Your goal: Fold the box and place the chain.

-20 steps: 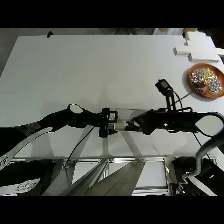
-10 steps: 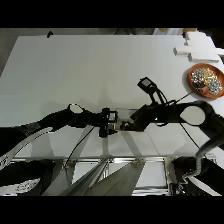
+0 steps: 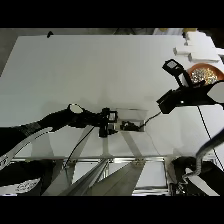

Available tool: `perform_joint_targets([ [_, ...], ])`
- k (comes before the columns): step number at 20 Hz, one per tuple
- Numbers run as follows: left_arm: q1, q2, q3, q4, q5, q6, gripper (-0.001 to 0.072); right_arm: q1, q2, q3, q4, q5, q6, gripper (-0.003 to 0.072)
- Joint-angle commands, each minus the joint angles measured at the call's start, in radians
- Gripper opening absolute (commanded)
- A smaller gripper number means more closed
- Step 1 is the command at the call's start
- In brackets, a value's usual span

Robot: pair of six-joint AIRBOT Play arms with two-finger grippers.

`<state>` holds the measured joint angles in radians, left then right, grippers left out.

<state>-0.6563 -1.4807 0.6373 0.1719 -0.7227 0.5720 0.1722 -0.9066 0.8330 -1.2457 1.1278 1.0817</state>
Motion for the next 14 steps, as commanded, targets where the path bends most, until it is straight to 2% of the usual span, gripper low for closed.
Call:
perform_joint_targets([
  [1,0.000,0.000,0.000,0.000,0.000,0.000,0.0134,-0.036,-0.061,-0.032,-0.105,0.003,0.248,0.0015],
  [3,0.000,0.000,0.000,0.000,0.000,0.000,0.0134,-0.008,-0.111,-0.071,-0.172,-0.018,0.352,0.0015],
  [7,0.000,0.000,0.000,0.000,0.000,0.000,0.0134,0.087,-0.203,-0.104,-0.219,-0.076,0.365,0.0019],
  [8,0.000,0.000,0.000,0.000,0.000,0.000,0.0134,0.098,-0.220,-0.104,-0.219,-0.084,0.365,0.0084],
  [9,0.000,0.000,0.000,0.000,0.000,0.000,0.0134,0.103,-0.234,-0.104,-0.219,-0.092,0.371,0.0196],
  [10,0.000,0.000,0.000,0.000,0.000,0.000,0.0134,0.103,-0.248,-0.104,-0.221,-0.097,0.398,0.0227],
  [14,0.000,0.000,0.000,0.001,0.000,0.000,0.0134,0.103,-0.303,-0.104,-0.228,-0.102,0.412,0.0230],
])
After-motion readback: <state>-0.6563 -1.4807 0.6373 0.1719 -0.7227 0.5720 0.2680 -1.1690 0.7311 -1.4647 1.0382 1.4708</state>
